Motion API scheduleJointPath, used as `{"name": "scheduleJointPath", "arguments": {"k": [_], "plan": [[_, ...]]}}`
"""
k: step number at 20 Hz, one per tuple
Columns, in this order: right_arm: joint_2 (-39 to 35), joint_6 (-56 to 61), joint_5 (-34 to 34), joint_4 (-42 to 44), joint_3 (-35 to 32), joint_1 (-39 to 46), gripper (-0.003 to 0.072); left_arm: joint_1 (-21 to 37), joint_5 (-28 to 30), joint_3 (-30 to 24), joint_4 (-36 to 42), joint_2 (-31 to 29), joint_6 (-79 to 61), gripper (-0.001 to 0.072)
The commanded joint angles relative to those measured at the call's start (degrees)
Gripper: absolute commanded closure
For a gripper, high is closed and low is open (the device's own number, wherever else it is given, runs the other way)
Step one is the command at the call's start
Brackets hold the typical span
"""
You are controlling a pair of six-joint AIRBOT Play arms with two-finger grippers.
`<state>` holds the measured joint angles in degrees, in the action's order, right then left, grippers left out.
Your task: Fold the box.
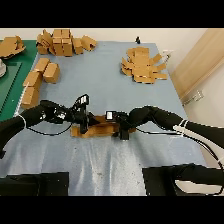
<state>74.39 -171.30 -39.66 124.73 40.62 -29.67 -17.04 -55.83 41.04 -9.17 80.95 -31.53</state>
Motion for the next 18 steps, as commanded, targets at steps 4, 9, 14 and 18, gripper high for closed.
{"name": "scheduleJointPath", "arguments": {"k": [4, 9, 14, 18], "plan": [[0.04, -0.09, -0.02, -0.28, 0.00, 0.02, 0.0086, -0.04, 0.11, 0.04, 1.70, 0.02, 0.00, 0.0699], [0.04, -0.11, -0.02, -0.28, 0.00, 0.02, 0.0086, -0.04, 0.13, -0.02, 1.64, 0.02, 0.07, 0.0698], [0.04, -0.09, -0.04, -0.31, 0.00, 0.02, 0.0087, 0.00, 0.15, -0.02, -0.33, 0.00, 1.46, 0.0698], [0.02, -0.09, -0.04, -0.46, 0.02, 0.02, 0.0086, 0.00, 0.22, 0.00, -0.31, -0.02, 1.55, 0.0698]]}}
